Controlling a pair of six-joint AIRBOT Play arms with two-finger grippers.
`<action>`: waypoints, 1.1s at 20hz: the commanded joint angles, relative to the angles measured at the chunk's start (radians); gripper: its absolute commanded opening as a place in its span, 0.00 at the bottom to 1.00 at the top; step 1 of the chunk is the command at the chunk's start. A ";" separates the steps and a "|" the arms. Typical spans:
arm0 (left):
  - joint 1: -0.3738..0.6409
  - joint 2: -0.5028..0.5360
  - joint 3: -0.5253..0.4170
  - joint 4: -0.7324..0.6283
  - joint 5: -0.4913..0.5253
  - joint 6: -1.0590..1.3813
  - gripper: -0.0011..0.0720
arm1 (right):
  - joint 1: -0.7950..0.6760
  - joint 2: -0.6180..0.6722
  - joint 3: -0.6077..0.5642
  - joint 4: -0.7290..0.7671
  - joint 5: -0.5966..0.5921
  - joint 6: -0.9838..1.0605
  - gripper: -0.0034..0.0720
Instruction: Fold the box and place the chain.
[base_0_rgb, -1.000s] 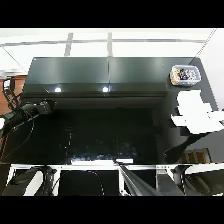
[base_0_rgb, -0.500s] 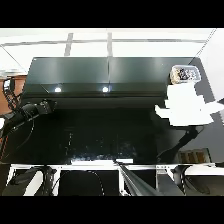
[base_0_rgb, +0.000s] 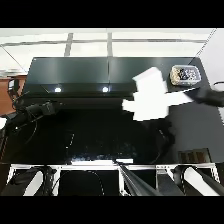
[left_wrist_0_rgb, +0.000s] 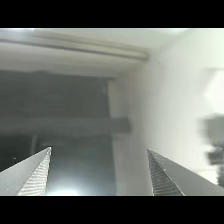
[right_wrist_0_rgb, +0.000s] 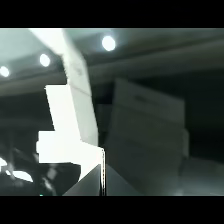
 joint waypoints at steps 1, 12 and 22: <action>-0.132 -0.039 0.003 -0.034 0.000 0.001 0.99 | 0.242 0.221 -0.323 0.185 -0.337 -0.014 0.06; -0.317 -0.649 0.401 -0.234 -0.256 -0.006 0.99 | 0.692 0.253 -0.481 0.246 -0.634 -0.014 0.06; -0.365 -1.084 0.727 -0.305 -0.761 0.126 0.96 | 0.694 0.253 -0.481 0.246 -0.630 -0.014 0.06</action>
